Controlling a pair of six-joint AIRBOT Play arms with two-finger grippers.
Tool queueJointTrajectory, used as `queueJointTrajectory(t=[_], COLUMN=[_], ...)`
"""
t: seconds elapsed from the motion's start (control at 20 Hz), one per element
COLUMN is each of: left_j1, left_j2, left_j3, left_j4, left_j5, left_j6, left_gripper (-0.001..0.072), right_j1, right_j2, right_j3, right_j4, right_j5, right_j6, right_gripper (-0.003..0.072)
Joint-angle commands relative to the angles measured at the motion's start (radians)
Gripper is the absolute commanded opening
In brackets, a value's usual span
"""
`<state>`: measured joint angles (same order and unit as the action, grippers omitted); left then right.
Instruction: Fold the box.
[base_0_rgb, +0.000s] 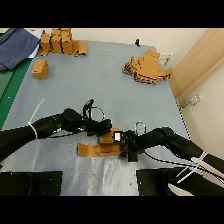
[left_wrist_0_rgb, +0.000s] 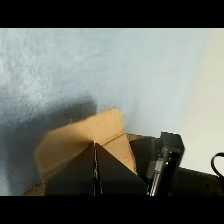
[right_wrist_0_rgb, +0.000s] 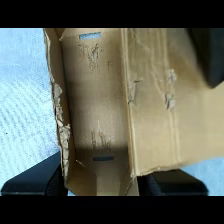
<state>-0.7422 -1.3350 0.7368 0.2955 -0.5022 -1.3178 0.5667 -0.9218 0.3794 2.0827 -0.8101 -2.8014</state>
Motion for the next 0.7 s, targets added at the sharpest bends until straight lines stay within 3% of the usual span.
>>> queueJointTrajectory(t=[0.0, 0.1, 0.2, 0.35, 0.45, 0.5, 0.55, 0.65], left_j1=[0.047, 0.093, 0.122, 0.094, 0.041, 0.013, -0.011, -0.053], left_j2=[0.12, 0.32, 0.531, 0.784, 0.859, 0.873, 0.871, 0.845], left_j3=[0.002, -0.038, -0.125, -0.269, -0.328, -0.347, -0.36, -0.371], left_j4=[0.122, 0.452, 0.664, 0.666, 0.655, 0.655, 0.655, 0.652], left_j5=[-0.046, -0.082, -0.12, -0.241, -0.261, -0.256, -0.243, -0.22], left_j6=[0.146, 0.032, 0.016, 0.336, 0.461, 0.502, 0.521, 0.585], left_gripper=[0.0008, 0.0008, 0.0009, 0.0014, 0.003, 0.043, 0.0689, 0.0691], right_j1=[0.001, 0.001, 0.001, 0.001, 0.001, 0.001, 0.001, 0.001], right_j2=[0.0, 0.0, 0.0, 0.0, 0.0, 0.0, 0.0, 0.0], right_j3=[0.0, 0.0, 0.0, 0.0, 0.0, 0.0, 0.0, 0.0], right_j4=[0.0, 0.0, 0.0, 0.0, 0.0, 0.0, 0.0, 0.0], right_j5=[0.001, 0.001, 0.001, 0.001, 0.001, 0.001, 0.001, 0.001], right_j6=[0.0, 0.0, 0.0, 0.0, 0.0, 0.0, 0.0, 0.0], right_gripper=[0.0465, 0.0465, 0.0465, 0.0466, 0.0465, 0.0465, 0.0465, 0.0465])
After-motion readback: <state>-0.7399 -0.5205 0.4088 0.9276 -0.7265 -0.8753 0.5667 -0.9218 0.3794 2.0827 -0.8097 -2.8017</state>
